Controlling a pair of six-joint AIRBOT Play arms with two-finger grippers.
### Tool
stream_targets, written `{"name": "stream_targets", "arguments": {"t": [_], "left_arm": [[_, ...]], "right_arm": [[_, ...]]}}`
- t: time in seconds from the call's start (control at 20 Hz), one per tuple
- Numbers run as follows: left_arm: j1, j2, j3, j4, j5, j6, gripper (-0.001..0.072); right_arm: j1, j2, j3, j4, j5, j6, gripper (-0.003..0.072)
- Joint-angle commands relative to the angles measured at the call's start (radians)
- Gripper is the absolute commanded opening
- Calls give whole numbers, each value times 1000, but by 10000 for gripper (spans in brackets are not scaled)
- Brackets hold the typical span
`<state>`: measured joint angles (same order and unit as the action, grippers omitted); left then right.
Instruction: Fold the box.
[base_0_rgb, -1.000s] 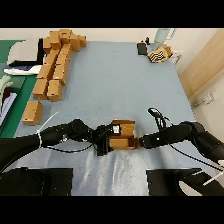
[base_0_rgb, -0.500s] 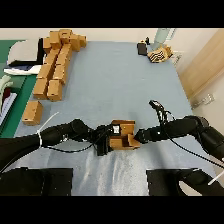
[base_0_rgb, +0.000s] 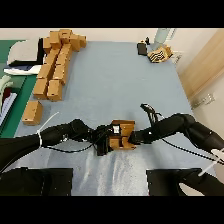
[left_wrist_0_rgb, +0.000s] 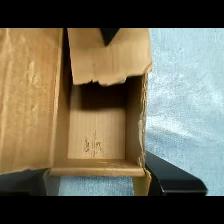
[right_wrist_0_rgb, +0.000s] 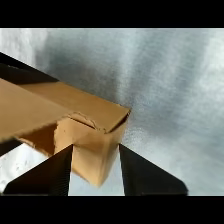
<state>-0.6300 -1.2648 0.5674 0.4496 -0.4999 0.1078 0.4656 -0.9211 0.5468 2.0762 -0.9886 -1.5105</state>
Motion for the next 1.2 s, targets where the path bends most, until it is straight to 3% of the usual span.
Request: {"name": "stream_targets", "arguments": {"t": [0.0,0.3,0.5,0.6,0.75,0.8,0.85,1.0,1.05,1.1,1.15], "left_arm": [[0,0,1,-1,0,0,462],[0,0,1,-1,0,0,462],[0,0,1,-1,0,0,462],[0,0,1,-1,0,0,462],[0,0,1,-1,0,0,462],[0,0,1,-1,0,0,462],[0,0,1,-1,0,0,462],[0,0,1,-1,0,0,462],[0,0,1,-1,0,0,462],[0,0,1,-1,0,0,462],[0,0,1,-1,0,0,462]], "right_arm": [[147,-78,61,-209,50,279,442],[302,-236,197,-364,-25,579,441],[340,-344,291,-489,-199,737,438],[348,-362,311,-491,-224,752,269],[359,-363,314,-491,-225,761,117],[365,-362,314,-491,-225,761,24],[371,-362,314,-491,-225,761,2],[378,-362,314,-490,-225,753,1],[378,-359,314,-491,-225,746,31],[378,-351,314,-491,-229,740,307],[378,-338,315,-491,-243,725,386]]}}
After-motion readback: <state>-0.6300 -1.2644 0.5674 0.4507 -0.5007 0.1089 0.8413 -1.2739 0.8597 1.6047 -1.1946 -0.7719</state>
